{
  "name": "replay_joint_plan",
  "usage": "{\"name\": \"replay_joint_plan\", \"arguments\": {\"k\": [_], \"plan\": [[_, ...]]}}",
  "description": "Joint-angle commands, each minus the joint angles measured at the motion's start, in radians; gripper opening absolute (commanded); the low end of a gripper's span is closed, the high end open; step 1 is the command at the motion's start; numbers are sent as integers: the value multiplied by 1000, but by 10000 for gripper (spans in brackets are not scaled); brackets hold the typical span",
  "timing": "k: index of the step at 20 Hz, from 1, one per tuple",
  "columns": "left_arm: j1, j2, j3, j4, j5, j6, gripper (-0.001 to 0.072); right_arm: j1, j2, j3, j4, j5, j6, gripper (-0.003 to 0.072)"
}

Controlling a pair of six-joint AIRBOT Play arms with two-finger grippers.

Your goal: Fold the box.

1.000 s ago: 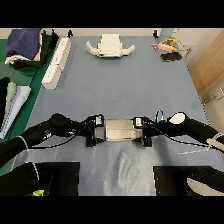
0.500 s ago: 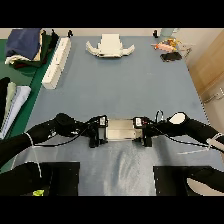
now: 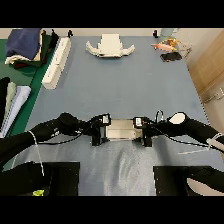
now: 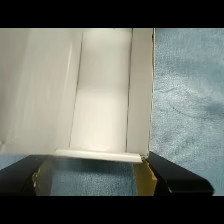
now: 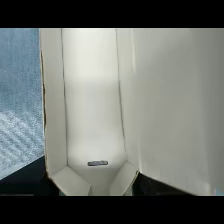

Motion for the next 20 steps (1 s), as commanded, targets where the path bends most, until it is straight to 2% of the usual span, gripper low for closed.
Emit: {"name": "replay_joint_plan", "arguments": {"k": [1,9,14,15,16,17,20], "plan": [[-1,-2,2,1,-9,13,693,0,0,0,0,0,-1,508],[-20,-16,14,32,-53,51,692,0,0,0,0,0,-1,508],[-20,-17,16,34,-31,21,690,0,0,0,0,0,-1,508],[-20,-21,21,34,-24,7,631,0,0,0,0,0,-1,508],[-20,-26,27,39,-25,-5,537,0,0,0,0,0,-1,508],[-20,-30,31,43,-25,-12,517,0,0,0,0,0,-1,508],[-20,-30,31,42,-25,-14,518,0,0,0,0,0,-1,508]]}}
